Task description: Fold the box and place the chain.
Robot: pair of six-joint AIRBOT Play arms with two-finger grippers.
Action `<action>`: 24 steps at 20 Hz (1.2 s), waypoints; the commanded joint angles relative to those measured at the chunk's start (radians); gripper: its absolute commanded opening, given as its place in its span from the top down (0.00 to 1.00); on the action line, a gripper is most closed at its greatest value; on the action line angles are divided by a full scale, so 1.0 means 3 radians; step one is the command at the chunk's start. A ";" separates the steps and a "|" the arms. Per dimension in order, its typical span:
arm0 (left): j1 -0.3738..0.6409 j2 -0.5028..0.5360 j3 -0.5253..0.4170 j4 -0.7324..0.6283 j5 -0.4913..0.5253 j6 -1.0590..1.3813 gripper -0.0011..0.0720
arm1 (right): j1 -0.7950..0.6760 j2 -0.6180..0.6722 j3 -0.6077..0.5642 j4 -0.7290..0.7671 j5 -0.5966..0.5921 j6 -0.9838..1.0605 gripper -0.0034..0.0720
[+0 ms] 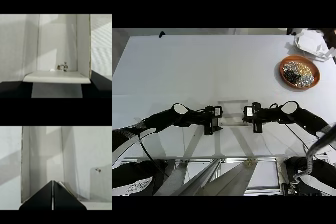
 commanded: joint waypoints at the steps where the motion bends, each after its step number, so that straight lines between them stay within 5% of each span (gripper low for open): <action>1: -0.0001 0.0003 -0.0001 0.0000 0.0000 0.0001 0.61 | -0.0094 0.0212 -0.0001 -0.0352 0.0009 0.0833 0.94; 8: -0.0001 0.0003 -0.0001 0.0000 0.0001 0.0001 0.61 | -0.0661 0.1198 -0.0019 -0.0862 0.0032 0.3944 0.94; 12: -0.0001 0.0003 -0.0001 0.0000 0.0001 0.0001 0.61 | -0.1108 0.1606 -0.0019 -0.1806 0.0280 0.5567 0.94; 17: -0.0001 0.0003 -0.0001 0.0000 0.0000 0.0001 0.61 | -0.1308 0.1397 -0.0202 -0.2009 0.0665 0.5732 0.94; 24: -0.0001 0.0003 -0.0001 0.0000 0.0001 0.0001 0.61 | -0.1308 0.0755 -0.0464 -0.0974 0.0420 0.4855 0.94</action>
